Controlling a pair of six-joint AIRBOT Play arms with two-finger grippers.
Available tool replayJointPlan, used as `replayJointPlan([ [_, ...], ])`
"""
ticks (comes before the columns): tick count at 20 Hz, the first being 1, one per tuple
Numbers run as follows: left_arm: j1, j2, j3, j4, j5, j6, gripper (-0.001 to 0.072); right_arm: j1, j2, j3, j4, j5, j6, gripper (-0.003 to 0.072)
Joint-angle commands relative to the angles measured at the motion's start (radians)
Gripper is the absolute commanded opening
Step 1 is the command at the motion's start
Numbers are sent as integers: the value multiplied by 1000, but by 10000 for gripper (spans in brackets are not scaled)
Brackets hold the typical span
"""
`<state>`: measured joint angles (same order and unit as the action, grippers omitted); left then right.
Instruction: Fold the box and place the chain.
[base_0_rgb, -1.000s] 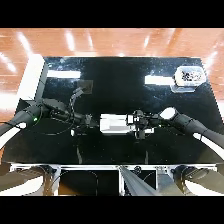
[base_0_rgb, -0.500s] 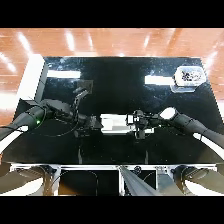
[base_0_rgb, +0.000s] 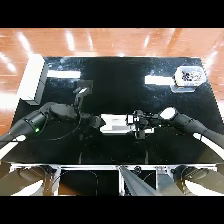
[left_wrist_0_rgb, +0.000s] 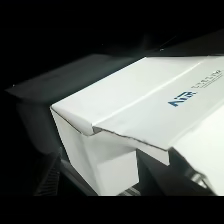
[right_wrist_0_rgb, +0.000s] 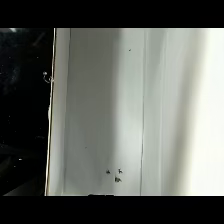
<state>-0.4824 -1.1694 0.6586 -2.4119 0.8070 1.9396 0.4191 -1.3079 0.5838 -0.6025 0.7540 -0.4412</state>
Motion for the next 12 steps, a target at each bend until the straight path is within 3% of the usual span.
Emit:
replayJointPlan([
  [1, -130, 46, -5, 137, -195, -71, 571, 1, 0, 1, 0, 0, 0, 536],
  [5, -233, 46, -5, 171, -319, -92, 561, 1, 0, 1, 0, 0, 0, 536],
  [12, -219, 46, -5, 187, -319, -147, 557, 1, 0, 1, 0, 0, 0, 536],
])
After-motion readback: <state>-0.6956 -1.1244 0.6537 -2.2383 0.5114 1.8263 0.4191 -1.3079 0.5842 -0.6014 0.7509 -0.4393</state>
